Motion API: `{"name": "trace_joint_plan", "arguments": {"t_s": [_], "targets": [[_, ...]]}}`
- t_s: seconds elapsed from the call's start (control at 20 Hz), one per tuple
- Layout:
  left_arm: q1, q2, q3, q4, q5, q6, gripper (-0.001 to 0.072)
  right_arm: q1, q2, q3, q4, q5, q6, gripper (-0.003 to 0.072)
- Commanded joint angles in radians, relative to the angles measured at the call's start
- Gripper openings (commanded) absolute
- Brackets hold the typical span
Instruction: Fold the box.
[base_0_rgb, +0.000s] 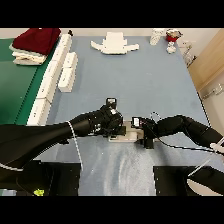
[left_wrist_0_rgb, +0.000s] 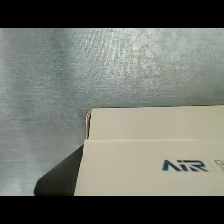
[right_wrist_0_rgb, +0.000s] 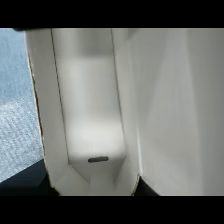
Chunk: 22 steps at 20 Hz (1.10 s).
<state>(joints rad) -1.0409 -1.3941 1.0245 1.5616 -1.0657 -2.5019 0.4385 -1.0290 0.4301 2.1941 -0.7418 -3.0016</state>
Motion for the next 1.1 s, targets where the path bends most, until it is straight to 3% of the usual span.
{"name": "trace_joint_plan", "arguments": {"t_s": [0.0,0.25,0.3,0.35,0.4,0.8,1.05], "targets": [[-0.003,-0.014,0.014,0.022,-0.072,-0.039,0.0011,0.000,0.001,0.001,0.000,0.000,0.000,0.0530],[-0.019,-0.017,0.051,0.055,-0.069,-0.033,0.0014,0.000,0.001,0.001,0.000,0.000,0.000,0.0530],[-0.019,-0.018,0.052,0.055,-0.068,-0.033,0.0156,0.000,0.001,0.001,0.000,0.000,0.000,0.0531],[-0.019,-0.018,0.052,0.054,-0.067,-0.036,0.0417,0.000,0.001,0.001,0.000,0.000,0.000,0.0531],[-0.019,-0.018,0.052,0.050,-0.068,-0.035,0.0475,0.000,0.001,0.001,0.000,0.000,0.000,0.0531],[-0.019,-0.012,0.068,0.024,-0.092,-0.027,0.0475,0.000,0.001,0.001,0.000,0.000,0.000,0.0530],[-0.019,0.087,0.135,0.032,-0.300,0.123,0.0475,0.000,0.001,0.001,0.000,0.000,0.000,0.0531]]}}
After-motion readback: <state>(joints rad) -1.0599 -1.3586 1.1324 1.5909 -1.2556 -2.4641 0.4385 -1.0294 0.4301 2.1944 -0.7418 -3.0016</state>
